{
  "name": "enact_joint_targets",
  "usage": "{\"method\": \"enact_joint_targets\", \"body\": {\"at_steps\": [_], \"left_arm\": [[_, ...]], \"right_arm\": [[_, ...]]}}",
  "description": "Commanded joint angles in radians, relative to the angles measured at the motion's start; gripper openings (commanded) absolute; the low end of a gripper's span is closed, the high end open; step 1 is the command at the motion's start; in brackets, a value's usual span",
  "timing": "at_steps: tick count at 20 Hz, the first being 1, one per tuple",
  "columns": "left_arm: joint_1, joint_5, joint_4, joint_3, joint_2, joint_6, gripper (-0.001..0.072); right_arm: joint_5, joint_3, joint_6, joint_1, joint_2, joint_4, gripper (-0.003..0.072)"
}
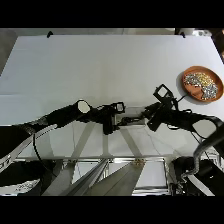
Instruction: Fold the box and place the chain.
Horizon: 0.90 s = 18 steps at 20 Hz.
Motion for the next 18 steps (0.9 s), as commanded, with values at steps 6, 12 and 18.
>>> {"method": "enact_joint_targets", "body": {"at_steps": [6, 12, 18], "left_arm": [[0.0, 0.0, 0.0, 0.0, 0.0, 0.0, 0.0438], [0.0, 0.0, 0.0, 0.0, 0.0, 0.0, 0.0438], [0.0, 0.0, 0.0, 0.0, 0.0, 0.0, 0.0438]], "right_arm": [[0.118, -0.12, -0.474, -0.198, -0.018, -0.022, 0.0275], [-0.074, -0.127, -0.752, -0.108, -0.216, 0.122, 0.0323], [-0.203, -0.126, -0.827, -0.079, -0.331, 0.25, 0.0316]]}}
